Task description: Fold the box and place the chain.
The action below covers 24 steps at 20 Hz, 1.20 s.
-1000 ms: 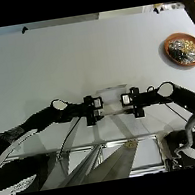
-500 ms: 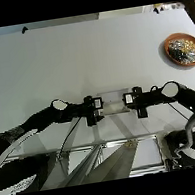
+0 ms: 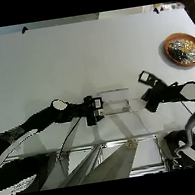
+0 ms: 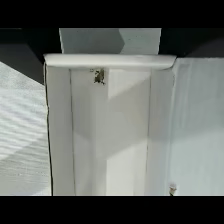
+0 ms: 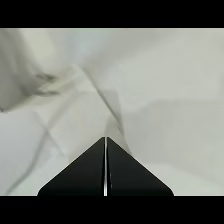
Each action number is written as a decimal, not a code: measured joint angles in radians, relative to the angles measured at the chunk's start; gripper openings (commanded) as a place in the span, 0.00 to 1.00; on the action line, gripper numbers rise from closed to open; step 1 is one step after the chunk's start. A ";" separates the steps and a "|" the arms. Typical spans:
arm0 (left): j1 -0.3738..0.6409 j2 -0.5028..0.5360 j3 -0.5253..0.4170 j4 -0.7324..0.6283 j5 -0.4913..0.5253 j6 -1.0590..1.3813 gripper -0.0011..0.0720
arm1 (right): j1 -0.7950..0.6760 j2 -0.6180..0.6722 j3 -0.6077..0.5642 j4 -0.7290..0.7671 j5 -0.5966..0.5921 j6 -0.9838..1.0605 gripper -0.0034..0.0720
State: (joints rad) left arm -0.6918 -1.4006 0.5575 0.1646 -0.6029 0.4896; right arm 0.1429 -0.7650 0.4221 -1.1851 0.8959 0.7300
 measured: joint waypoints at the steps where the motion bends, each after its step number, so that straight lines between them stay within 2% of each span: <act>1: 0.000 0.000 0.000 0.000 0.000 0.000 0.53 | -0.021 0.004 0.000 -0.052 0.001 0.108 0.07; 5: 0.000 0.000 0.000 0.000 0.000 0.000 0.53 | -0.074 0.000 0.000 -0.161 0.012 0.411 0.07; 8: 0.000 0.000 0.000 0.000 0.000 0.000 0.53 | -0.087 -0.054 0.000 -0.135 0.041 0.505 0.07; 14: 0.000 0.000 0.000 0.000 0.000 0.000 0.53 | -0.093 -0.206 0.000 0.148 0.076 0.466 0.07; 21: 0.000 0.000 0.000 0.001 0.000 0.000 0.53 | -0.093 -0.293 0.000 0.276 0.101 0.406 0.07; 22: 0.000 0.000 0.000 0.001 0.000 0.000 0.53 | -0.094 -0.295 0.000 0.307 0.112 0.387 0.09; 23: 0.000 0.000 0.000 0.001 0.000 0.000 0.53 | -0.093 -0.298 0.000 0.338 0.122 0.367 0.21; 24: 0.000 0.000 0.000 0.001 0.000 0.000 0.53 | -0.094 -0.299 0.000 0.370 0.137 0.344 0.27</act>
State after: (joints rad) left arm -0.6918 -1.4006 0.5575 0.1654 -0.6025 0.4892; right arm 0.0490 -1.0645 0.4225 -0.8150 1.0325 1.0737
